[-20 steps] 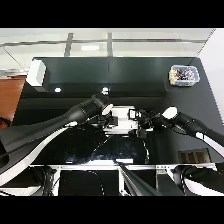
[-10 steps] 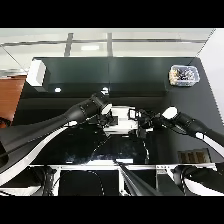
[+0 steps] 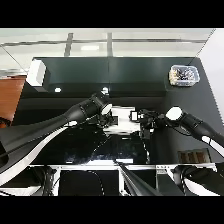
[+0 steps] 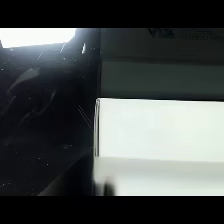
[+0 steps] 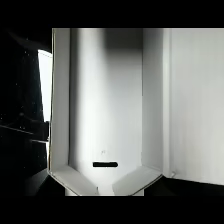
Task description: Fold the box and place the chain.
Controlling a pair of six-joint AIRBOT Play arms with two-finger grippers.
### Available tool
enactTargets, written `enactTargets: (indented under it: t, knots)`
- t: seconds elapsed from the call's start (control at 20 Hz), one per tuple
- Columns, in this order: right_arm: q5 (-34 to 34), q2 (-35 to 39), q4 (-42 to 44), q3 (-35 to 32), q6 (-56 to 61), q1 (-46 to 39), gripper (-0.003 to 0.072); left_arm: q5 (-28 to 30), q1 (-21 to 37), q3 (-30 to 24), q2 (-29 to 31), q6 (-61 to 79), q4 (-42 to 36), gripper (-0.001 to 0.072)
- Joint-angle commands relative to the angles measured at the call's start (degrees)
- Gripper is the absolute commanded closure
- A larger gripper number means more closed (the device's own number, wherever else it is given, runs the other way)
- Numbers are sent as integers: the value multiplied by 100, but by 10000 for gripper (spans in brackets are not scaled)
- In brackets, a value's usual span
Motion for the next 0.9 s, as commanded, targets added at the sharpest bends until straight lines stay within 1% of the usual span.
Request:
enactTargets:
  t: [0.0, 0.05, 0.1, 0.15, 0.2, 0.25, 0.3, 0.35, 0.4, 0.6, 0.7, 0.75, 0.8, 0.85]
  knots:
    - [26, 79, -192, 2, 26, 0, 275, 9, 2, 0, 0, -9, 2, 685]
    - [-13, 79, -190, 2, 26, 0, 281, 9, 2, 0, 0, -9, 2, 685]
    - [-39, 79, -181, 2, 26, 2, 404, 9, 2, 0, 0, -9, 2, 685]
    - [-63, 79, -181, 2, 28, 0, 404, 11, 2, 0, 0, -9, 2, 684]
    - [-85, 79, -173, 2, 28, 0, 430, 11, 2, 0, 0, -9, 2, 685]
    - [-96, 79, -175, 2, 28, 0, 427, 11, 2, 0, 0, -9, 2, 685]
    - [-96, 79, -175, 2, 33, 0, 393, 11, 2, 0, 0, -9, 2, 685]
    - [-98, 79, -175, 2, 76, 0, 244, 11, 2, 0, 0, -7, 2, 684]
    - [-105, 79, -177, 2, 94, 0, 125, 11, 2, 0, 0, -7, 2, 685]
    - [-94, 98, -291, 2, 118, -90, 127, 9, 2, 0, 0, -7, 2, 685]
    - [-90, 98, -273, 2, 116, -101, 157, 9, 2, 0, 0, -7, 0, 685]
    - [-59, 98, -249, 2, 116, -87, 254, 11, 2, 0, 0, -7, 0, 685]
    - [4, 98, -157, 2, 114, -79, 403, 9, 2, 0, 0, -7, 0, 685]
    - [48, 98, -55, 2, 114, -70, 450, 13, 2, 0, 0, -7, 0, 685]
